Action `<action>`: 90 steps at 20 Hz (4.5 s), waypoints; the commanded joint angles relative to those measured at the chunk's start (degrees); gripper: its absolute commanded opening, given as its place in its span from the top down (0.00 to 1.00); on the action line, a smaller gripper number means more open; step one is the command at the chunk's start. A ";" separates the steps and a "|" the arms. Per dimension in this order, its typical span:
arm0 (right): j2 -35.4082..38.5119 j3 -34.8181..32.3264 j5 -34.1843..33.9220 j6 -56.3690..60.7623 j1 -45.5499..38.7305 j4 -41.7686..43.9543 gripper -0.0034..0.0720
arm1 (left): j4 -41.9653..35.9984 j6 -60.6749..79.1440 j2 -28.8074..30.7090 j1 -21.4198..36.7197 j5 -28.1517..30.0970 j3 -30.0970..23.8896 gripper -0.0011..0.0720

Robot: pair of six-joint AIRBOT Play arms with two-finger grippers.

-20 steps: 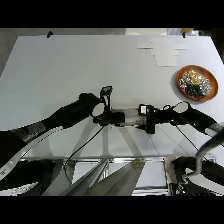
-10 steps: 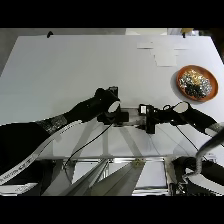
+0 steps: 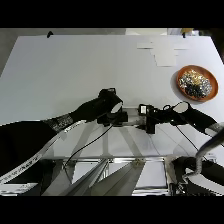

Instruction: Fold the box and place the chain.

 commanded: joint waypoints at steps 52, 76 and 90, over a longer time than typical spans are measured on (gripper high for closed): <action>0.00 0.02 0.02 0.00 0.02 0.02 0.51 | -2.23 3.96 -0.63 0.92 -0.13 0.02 0.70; 0.00 0.02 0.02 0.00 0.02 0.02 0.51 | -30.29 133.83 28.92 19.19 16.90 -29.42 0.27; 0.00 0.02 0.02 0.02 0.02 0.02 0.51 | -50.38 155.93 14.23 19.08 28.55 -31.67 0.03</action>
